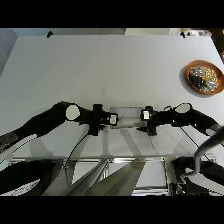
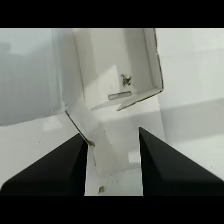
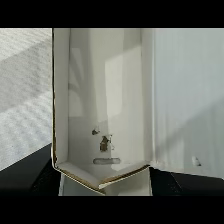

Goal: Fold the box and place the chain.

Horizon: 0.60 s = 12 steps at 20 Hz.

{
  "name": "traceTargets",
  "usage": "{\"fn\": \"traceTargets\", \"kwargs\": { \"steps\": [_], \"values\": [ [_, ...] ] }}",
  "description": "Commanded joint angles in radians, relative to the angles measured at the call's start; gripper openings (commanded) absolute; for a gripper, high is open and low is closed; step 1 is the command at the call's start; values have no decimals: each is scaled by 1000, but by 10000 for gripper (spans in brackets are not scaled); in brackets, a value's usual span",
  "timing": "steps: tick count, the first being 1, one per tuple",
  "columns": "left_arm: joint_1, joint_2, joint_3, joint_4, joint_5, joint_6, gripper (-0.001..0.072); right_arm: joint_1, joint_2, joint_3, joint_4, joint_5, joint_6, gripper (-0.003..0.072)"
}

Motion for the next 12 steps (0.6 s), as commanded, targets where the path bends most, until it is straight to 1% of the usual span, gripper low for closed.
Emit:
{"fn": "traceTargets", "kwargs": {
  "steps": [1, 4, 5, 6, 10, 12],
  "values": [
    [-21, -1, 0, -19, -5, 18, 310, 0, 0, 0, 0, 0, 0, 399],
    [-23, -2, 0, -47, -4, 18, 310, 0, 0, 0, 0, 0, 0, 399],
    [-23, -2, 0, -48, 1, 18, 296, 0, 0, 0, 0, 0, 0, 399],
    [-23, -2, 0, -48, 11, 18, 252, 0, 0, 0, 0, 0, 0, 399],
    [-23, -18, 0, -65, 85, 18, 253, 0, 0, 0, 0, 0, 0, 399],
    [-29, -35, 0, -85, 92, 18, 253, 0, 0, 0, 0, 0, 0, 399]
  ]
}}
